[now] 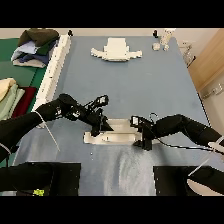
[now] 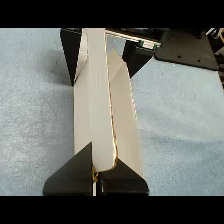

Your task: Fold the box.

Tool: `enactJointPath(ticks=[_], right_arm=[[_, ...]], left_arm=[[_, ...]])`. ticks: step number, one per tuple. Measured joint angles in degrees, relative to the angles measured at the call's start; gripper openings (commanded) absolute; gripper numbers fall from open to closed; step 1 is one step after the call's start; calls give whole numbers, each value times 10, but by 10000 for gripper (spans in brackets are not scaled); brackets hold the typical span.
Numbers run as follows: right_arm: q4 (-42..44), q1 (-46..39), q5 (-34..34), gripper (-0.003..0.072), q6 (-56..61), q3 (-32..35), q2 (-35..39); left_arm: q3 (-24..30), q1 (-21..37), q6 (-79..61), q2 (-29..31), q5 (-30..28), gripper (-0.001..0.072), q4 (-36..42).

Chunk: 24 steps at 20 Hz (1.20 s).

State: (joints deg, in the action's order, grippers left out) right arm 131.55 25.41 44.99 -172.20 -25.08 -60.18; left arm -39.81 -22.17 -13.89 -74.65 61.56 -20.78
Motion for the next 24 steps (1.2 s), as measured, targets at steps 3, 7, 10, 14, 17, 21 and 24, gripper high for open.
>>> enactJointPath(ticks=[3,7,10,14,17,21,24], right_arm=[[-1,0,1,517,-1,0,-1],[-4,1,5,673,0,0,4],[-6,1,11,673,1,0,28],[-6,1,17,673,1,0,38],[-4,1,9,666,1,0,23],[-4,9,-2,655,1,0,10],[-4,13,-10,495,1,0,5]], left_arm=[[0,0,0,0,0,12,0],[0,0,0,0,0,12,0],[0,0,0,0,0,12,0],[0,0,0,0,0,12,0],[0,0,0,0,0,12,0],[0,0,0,0,0,12,0],[0,0,0,0,0,12,0]])
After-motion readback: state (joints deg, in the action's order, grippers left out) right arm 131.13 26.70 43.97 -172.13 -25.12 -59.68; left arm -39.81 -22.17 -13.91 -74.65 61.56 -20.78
